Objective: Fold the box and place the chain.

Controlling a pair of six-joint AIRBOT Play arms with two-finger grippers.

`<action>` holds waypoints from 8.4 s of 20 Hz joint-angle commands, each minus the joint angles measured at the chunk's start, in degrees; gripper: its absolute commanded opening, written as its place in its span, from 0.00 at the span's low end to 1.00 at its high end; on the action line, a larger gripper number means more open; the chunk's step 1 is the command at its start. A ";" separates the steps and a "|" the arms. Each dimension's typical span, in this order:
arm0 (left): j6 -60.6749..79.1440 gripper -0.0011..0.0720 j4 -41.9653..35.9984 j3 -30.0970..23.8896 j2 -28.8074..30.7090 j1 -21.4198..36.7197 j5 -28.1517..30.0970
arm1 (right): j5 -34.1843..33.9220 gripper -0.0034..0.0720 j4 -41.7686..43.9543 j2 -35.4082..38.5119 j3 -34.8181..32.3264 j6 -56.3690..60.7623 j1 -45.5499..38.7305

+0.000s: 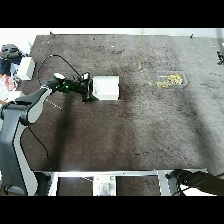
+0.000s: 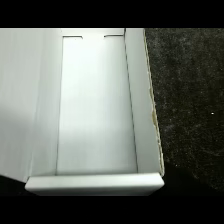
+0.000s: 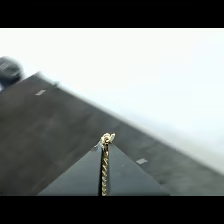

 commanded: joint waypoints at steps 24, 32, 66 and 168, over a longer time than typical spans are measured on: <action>0.00 0.41 -0.02 0.02 -0.02 0.00 0.02 | 8.35 0.45 3.87 -19.17 -18.27 9.03 -6.51; 0.00 0.41 -0.02 0.02 -0.02 0.00 0.02 | 0.00 0.45 8.74 -16.46 -39.58 19.52 -27.85; 0.00 0.41 -0.02 0.02 -0.02 0.00 0.02 | -15.74 0.06 30.47 -0.85 -34.42 7.04 -3.50; 0.00 0.41 -0.02 0.02 -0.02 0.00 0.02 | -18.05 0.60 21.29 -18.82 -45.48 18.75 -30.64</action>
